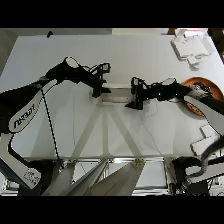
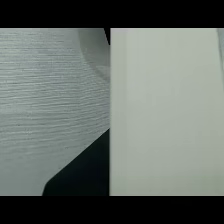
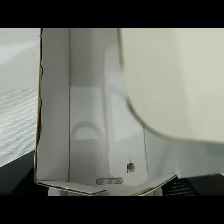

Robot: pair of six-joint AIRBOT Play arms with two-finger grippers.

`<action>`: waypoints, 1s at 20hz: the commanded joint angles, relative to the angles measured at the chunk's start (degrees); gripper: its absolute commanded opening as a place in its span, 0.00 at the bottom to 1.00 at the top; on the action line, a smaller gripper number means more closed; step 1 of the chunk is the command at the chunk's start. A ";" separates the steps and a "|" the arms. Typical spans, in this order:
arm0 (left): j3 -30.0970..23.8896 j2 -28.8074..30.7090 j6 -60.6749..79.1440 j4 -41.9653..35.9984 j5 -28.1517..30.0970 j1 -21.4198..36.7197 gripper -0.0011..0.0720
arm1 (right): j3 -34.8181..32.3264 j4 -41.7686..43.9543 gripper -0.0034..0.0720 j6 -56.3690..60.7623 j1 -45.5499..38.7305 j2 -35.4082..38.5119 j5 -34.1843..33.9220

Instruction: Fold the box and place the chain.

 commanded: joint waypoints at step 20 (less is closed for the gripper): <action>-0.02 -0.02 -0.04 0.00 0.20 -0.02 0.04 | 0.20 -0.68 0.73 -0.09 0.59 -0.26 -0.13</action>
